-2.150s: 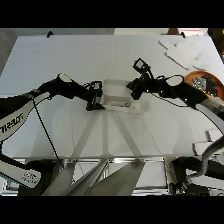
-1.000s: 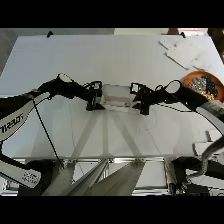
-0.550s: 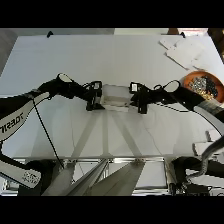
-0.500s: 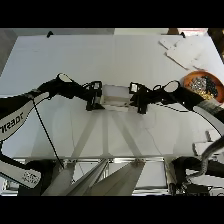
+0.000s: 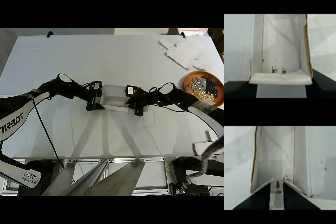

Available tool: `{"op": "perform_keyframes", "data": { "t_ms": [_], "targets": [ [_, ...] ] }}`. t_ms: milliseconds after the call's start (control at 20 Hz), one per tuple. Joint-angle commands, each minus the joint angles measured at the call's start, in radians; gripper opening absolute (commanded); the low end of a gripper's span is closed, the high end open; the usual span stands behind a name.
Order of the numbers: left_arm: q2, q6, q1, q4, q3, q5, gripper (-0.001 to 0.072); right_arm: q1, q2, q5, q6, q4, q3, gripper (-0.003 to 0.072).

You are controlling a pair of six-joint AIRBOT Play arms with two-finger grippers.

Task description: Fold the box and place the chain.

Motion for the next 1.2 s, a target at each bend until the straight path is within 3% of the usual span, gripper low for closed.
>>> {"op": "perform_keyframes", "data": {
  "t_ms": [0,50,150,200,400,700,900,1000,1150],
  "targets": [
    [0.0,-0.001,0.0,0.001,0.0,-0.001,0.0376,0.002,-0.002,-0.036,0.0,0.061,0.0,0.0313],
    [0.0,-0.001,0.0,0.001,0.0,-0.001,0.0376,0.002,-0.002,-0.037,0.0,0.065,0.0,0.0428],
    [0.0,-0.001,0.0,0.001,0.0,-0.001,0.0376,0.002,-0.002,-0.034,0.006,0.066,0.0,0.0441],
    [0.0,-0.001,0.0,0.001,0.0,-0.001,0.0376,0.002,-0.002,-0.034,0.011,0.065,0.0,0.0391],
    [0.0,-0.001,0.0,0.001,0.0,-0.001,0.0376,0.001,0.021,-0.035,0.081,0.018,0.0,0.0009],
    [0.0,-0.001,0.0,0.001,0.0,-0.001,0.0376,0.0,0.207,-0.041,0.406,-0.203,0.0,0.001],
    [0.0,-0.001,0.0,0.001,0.0,-0.001,0.0376,0.0,0.396,-0.03,0.808,-0.497,0.0,0.001],
    [0.0,-0.001,0.0,0.001,0.0,-0.001,0.0376,-0.01,0.476,0.014,1.022,-0.658,0.0,0.001],
    [0.0,-0.001,0.0,0.001,0.0,-0.001,0.0376,-0.115,0.526,0.148,1.228,-0.696,-0.001,0.0009]
  ]
}}
